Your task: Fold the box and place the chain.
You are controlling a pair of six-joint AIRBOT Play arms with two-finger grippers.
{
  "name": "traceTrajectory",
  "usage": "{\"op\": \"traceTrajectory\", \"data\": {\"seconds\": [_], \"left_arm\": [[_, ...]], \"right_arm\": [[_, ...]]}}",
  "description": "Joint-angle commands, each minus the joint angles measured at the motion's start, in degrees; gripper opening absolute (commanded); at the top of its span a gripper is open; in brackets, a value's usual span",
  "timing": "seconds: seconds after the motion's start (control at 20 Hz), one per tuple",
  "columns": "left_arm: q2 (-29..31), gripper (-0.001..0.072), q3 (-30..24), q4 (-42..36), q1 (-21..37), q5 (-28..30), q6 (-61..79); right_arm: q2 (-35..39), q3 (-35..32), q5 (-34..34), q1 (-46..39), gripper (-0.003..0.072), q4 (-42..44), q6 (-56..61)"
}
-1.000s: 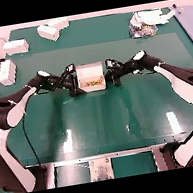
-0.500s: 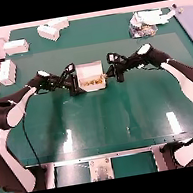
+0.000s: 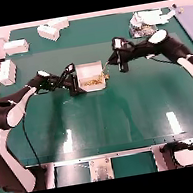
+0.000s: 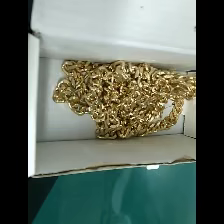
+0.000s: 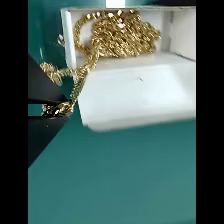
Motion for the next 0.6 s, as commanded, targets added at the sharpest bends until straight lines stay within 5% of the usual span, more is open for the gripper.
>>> {"op": "traceTrajectory", "data": {"seconds": [0.0, 0.25, 0.55], "left_arm": [[0.02, 0.0629, 0.04, 0.02, 0.02, 0.02, 0.02], [0.02, 0.0629, 0.04, 0.02, 0.02, 0.02, 0.02], [0.02, 0.0630, 0.04, 0.02, 0.02, 0.00, 0.02]], "right_arm": [[7.30, 0.07, -3.50, 1.03, 0.0007, 2.75, 0.46], [14.08, 1.36, -14.62, 5.95, 0.0004, 3.17, 0.46], [14.16, 5.79, -19.26, 12.26, 0.0003, 3.15, 0.44]]}}
